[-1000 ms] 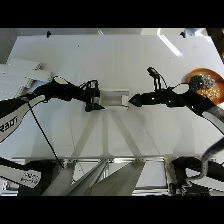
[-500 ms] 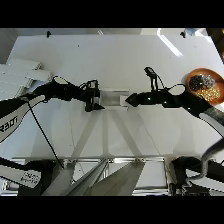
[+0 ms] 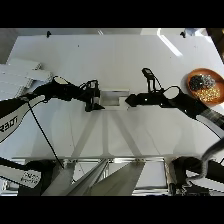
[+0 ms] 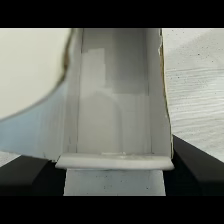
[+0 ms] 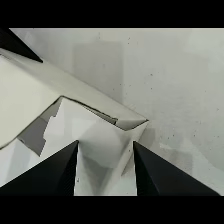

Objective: Fold the box and place the chain.

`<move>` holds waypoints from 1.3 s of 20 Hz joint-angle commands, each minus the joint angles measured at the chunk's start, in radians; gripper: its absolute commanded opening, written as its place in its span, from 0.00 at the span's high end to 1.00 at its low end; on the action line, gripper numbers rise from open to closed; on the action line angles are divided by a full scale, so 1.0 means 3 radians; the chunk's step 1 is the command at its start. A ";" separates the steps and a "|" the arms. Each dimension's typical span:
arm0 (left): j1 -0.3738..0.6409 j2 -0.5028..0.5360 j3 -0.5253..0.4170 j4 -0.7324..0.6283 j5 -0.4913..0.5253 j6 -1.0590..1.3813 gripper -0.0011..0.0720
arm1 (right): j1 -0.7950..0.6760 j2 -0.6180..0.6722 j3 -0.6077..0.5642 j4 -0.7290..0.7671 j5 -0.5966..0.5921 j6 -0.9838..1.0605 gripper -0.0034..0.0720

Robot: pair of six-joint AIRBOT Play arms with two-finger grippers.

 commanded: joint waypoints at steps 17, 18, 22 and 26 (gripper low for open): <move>0.0003 0.0000 0.0001 0.0001 0.0000 0.0001 0.47 | 0.0313 -0.0006 0.0011 -0.1311 -0.0200 0.1204 0.46; 0.0003 0.0000 0.0001 0.0001 0.0000 0.0001 0.47 | 0.0313 -0.0006 0.0011 -0.1310 -0.0210 0.1208 0.46; 0.0003 0.0000 0.0001 0.0001 0.0000 0.0001 0.47 | 0.0324 -0.0006 0.0065 -0.1536 -0.0183 0.1500 0.46; 0.0003 0.0000 0.0001 0.0001 0.0001 0.0001 0.47 | 0.0425 -0.0053 0.0262 -0.2350 0.0025 0.2355 0.46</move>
